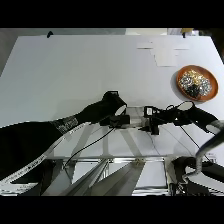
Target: Fold the box and place the chain.
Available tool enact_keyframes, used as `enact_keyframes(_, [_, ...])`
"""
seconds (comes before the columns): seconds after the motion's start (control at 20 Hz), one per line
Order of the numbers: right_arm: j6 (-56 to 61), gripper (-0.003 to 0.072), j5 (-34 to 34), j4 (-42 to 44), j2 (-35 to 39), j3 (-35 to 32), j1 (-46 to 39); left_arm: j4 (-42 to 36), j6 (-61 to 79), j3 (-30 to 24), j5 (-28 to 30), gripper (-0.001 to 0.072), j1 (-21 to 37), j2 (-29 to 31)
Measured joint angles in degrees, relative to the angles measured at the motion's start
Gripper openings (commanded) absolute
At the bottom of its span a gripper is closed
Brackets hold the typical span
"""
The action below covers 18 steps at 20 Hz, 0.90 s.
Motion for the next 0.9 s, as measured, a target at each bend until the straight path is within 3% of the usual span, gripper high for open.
enact_keyframes(0.1, [0.0,0.041,0.0,0.0,0.0,0.0,0.0,0.0,0.02,0.0,0.02,0.0003,0.0,0.0])
enact_keyframes(0.15, [0.0,0.041,0.0,0.0,0.0,0.0,0.0,0.0,0.07,0.0,0.04,0.0047,0.0,0.0])
enact_keyframes(0.35, [-0.02,0.041,0.02,0.0,0.0,0.0,-0.02,0.39,0.39,-0.04,-1.14,0.0427,0.2,0.31])
enact_keyframes(0.65, [-0.11,0.041,0.04,-0.04,0.0,0.02,-0.04,-0.15,5.25,-0.04,-3.74,0.0451,2.95,5.68])
enact_keyframes(0.9, [-0.02,0.041,0.0,0.0,0.0,0.02,-0.04,-0.5,20.44,-0.33,-7.54,0.0452,6.58,13.66])
